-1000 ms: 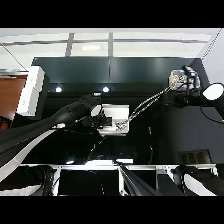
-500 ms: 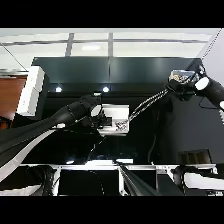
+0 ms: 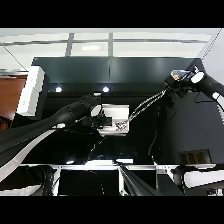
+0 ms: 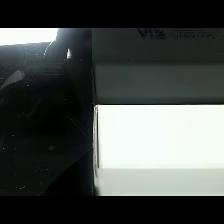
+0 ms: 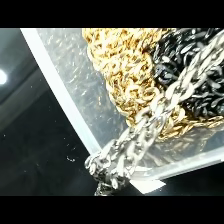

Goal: Fold the box and place the chain.

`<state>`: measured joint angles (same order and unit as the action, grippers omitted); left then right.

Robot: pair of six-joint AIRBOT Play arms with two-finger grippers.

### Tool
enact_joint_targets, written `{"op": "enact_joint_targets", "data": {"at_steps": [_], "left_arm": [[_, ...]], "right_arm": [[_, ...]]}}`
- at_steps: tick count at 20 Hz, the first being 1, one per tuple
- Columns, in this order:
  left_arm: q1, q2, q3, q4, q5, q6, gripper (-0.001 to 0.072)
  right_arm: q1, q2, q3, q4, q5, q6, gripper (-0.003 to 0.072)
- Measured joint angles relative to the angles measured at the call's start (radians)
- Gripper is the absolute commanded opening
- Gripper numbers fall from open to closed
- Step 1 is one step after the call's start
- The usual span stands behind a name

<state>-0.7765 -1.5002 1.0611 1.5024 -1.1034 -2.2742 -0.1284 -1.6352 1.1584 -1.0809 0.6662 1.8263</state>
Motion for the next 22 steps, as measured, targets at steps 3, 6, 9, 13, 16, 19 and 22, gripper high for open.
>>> {"op": "enact_joint_targets", "data": {"at_steps": [3, 6, 9, 13, 16, 19, 22], "left_arm": [[0.000, 0.000, 0.000, 0.000, 0.000, 0.000, 0.0029], [0.000, 0.000, 0.000, 0.000, 0.001, 0.000, 0.0029], [0.000, 0.000, 0.000, 0.000, 0.001, 0.000, 0.0029], [0.000, 0.000, 0.000, 0.000, 0.001, 0.000, 0.0029], [0.000, 0.000, 0.000, 0.000, 0.002, 0.000, 0.0029], [0.000, 0.000, 0.000, 0.000, 0.002, 0.000, 0.0029], [0.000, 0.000, 0.000, 0.000, 0.002, 0.000, 0.0029]], "right_arm": [[0.000, 0.013, 0.007, -0.011, 0.048, -0.034, 0.0014], [0.000, 0.082, 0.010, -0.014, 0.117, -0.130, 0.0014], [0.000, 0.223, 0.011, -0.013, 0.211, -0.233, 0.0014], [0.000, 0.465, 0.011, -0.026, 0.362, -0.305, 0.0014], [0.000, 0.652, 0.011, -0.017, 0.445, -0.328, 0.0014], [0.000, 0.789, 0.011, 0.065, 0.501, -0.349, 0.0014], [0.002, 0.850, 0.011, 0.197, 0.573, -0.391, 0.0014]]}}
